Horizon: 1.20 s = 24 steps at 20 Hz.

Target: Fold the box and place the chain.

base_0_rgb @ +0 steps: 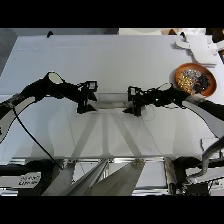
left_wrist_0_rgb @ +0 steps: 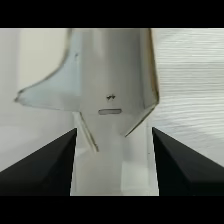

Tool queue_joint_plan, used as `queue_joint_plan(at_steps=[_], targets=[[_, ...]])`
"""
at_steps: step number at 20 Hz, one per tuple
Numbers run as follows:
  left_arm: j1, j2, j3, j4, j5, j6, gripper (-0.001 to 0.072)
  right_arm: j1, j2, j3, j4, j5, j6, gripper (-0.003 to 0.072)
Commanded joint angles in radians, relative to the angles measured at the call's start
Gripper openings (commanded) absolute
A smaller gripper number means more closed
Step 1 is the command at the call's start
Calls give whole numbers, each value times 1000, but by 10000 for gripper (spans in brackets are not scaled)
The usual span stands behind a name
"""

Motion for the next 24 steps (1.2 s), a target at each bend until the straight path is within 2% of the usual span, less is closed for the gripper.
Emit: queue_joint_plan(at_steps=[1,3,6,11,14,21,22,24], targets=[[0,-3,0,-13,-42,37,496,0,0,1,0,0,0,359],[0,-3,0,-13,-42,37,491,0,0,1,0,0,0,359],[0,-3,0,-5,-46,37,387,0,0,1,0,0,0,359],[1,-3,0,63,-39,37,388,0,0,1,0,0,0,359],[2,-3,0,88,-16,37,433,0,0,1,0,0,0,359],[3,-3,0,42,-58,37,436,0,0,1,0,0,0,359],[3,-3,0,31,-59,37,412,0,0,1,0,0,0,359],[2,-3,0,5,-66,38,316,0,0,1,0,0,0,359]])
